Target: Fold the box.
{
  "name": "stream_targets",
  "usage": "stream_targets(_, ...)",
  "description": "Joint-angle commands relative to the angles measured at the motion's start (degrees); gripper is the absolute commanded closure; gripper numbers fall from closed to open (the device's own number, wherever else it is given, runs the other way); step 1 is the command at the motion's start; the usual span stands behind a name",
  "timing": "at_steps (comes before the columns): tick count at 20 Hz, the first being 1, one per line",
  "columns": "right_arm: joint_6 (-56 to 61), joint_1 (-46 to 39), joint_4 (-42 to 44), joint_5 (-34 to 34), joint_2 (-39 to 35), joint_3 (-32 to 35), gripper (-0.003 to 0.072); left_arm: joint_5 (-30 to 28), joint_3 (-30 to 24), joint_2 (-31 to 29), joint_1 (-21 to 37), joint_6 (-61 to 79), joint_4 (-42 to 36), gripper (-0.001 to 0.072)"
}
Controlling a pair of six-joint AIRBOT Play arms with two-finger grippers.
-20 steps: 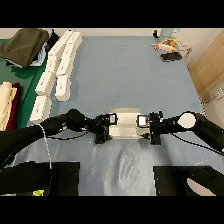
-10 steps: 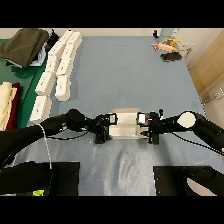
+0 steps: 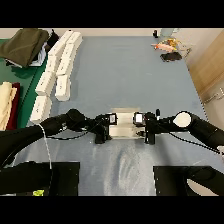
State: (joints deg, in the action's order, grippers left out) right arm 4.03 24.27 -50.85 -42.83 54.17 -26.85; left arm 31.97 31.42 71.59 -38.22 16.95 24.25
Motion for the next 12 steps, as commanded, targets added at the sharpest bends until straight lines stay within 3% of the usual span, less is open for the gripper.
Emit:
stream_targets(1, -1.51, 0.39, 1.88, 1.38, 1.31, 0.02, 0.0209, -0.04, 0.07, -0.04, -0.02, 0.11, 0.02, 0.0271)
stream_targets(2, -1.53, 0.39, 1.86, 1.42, 1.53, 0.02, 0.0126, -0.04, 0.07, -0.04, -0.02, 0.11, 0.02, 0.0271)
stream_targets(3, -1.53, 0.39, 1.88, 1.42, 1.57, 0.02, 0.0097, -0.04, 0.07, -0.04, -0.02, 0.11, 0.02, 0.0271)
stream_targets(12, 2.1, 0.37, -0.92, 1.31, 1.2, 0.0, 0.0115, -0.04, 0.07, -0.04, -0.02, 0.11, 0.02, 0.0271)
